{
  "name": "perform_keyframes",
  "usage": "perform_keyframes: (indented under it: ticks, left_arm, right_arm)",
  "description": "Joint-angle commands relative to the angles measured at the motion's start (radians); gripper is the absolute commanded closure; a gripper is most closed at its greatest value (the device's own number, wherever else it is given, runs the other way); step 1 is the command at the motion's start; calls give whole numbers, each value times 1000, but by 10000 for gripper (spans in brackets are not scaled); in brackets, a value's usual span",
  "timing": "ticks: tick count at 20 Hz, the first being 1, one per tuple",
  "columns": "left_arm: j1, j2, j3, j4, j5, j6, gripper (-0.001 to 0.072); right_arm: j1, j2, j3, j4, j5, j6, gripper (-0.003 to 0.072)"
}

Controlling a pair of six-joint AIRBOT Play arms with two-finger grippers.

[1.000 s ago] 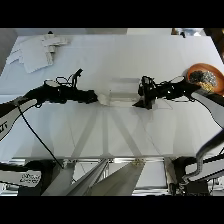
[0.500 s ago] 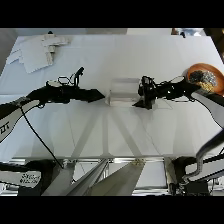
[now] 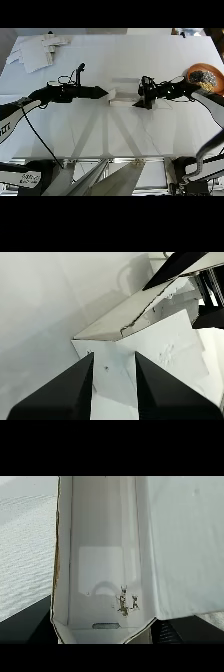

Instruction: Fold the box and place the chain.

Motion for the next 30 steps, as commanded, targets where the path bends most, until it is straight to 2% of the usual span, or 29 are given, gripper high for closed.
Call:
perform_keyframes:
  ticks: [1, 7, 9, 12, 14, 15, 18, 27, 30]
  left_arm:
    - [-26, -1, 0, -11, 16, 26, 428]
    - [-56, -1, 0, -9, 15, 26, 428]
    - [-61, -1, 0, 0, 23, 24, 381]
    - [-61, -1, 0, 18, 30, 14, 370]
    - [-62, -1, 0, 7, 29, 15, 326]
    - [-62, -1, 0, 8, 29, 15, 276]
    - [-62, -1, 0, 8, 29, 15, 250]
    - [-58, 21, 0, 17, 48, 15, 254]
    - [-58, 49, 0, 87, 58, 45, 254]
  right_arm:
    - [0, 0, 0, 0, 0, 0, 179]
    - [0, 0, 0, 0, 0, 0, 179]
    - [0, 0, 0, 0, 0, 0, 179]
    - [0, 0, 0, 0, 0, 0, 179]
    - [0, 0, 0, 0, 0, 0, 179]
    - [0, 0, 0, 0, 0, 0, 179]
    - [0, 0, 0, 0, 0, 0, 179]
    - [0, 0, 0, 0, 0, 0, 179]
    - [0, 0, 0, 0, 0, 0, 179]
